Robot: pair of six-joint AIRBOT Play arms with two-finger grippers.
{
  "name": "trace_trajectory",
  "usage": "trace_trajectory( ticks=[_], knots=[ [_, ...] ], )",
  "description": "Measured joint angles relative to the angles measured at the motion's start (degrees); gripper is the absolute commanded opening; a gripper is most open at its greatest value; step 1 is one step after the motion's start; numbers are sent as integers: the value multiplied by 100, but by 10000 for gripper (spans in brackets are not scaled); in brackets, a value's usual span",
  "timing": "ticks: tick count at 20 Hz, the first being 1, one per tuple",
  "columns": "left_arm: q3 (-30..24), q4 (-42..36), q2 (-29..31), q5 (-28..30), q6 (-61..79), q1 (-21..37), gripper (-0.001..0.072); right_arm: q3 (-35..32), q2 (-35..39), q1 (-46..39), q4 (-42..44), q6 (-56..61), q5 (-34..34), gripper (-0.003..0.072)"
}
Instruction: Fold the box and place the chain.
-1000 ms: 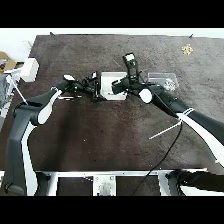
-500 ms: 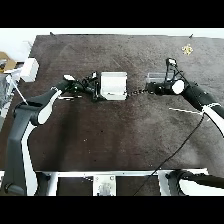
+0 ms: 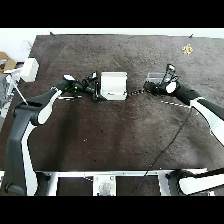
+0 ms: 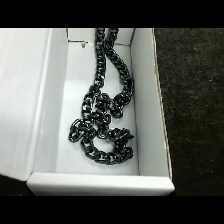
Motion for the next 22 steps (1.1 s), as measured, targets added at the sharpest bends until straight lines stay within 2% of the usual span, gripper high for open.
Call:
trace_trajectory(
  ticks=[1, 3, 8, 12, 17, 22],
  knots=[
    [0, 0, 0, 0, 2, 0, 277, 42, -72, -2, 37, 2, -63, 137],
    [0, 0, 0, 0, 2, 0, 278, 83, -160, 0, 79, 2, -120, 4],
    [0, 0, 0, 0, 0, 0, 278, 127, 118, 63, 85, 4, -44, 3],
    [0, 0, 0, 0, 2, 0, 278, 133, 968, 267, -15, -7, 63, 2],
    [0, 0, 0, 0, 2, 0, 277, 402, 2256, 1207, -120, -289, -540, 3],
    [-2, 2, 0, 0, 2, 0, 277, 1318, 2422, 2354, -704, -411, -1058, 2]
  ],
)
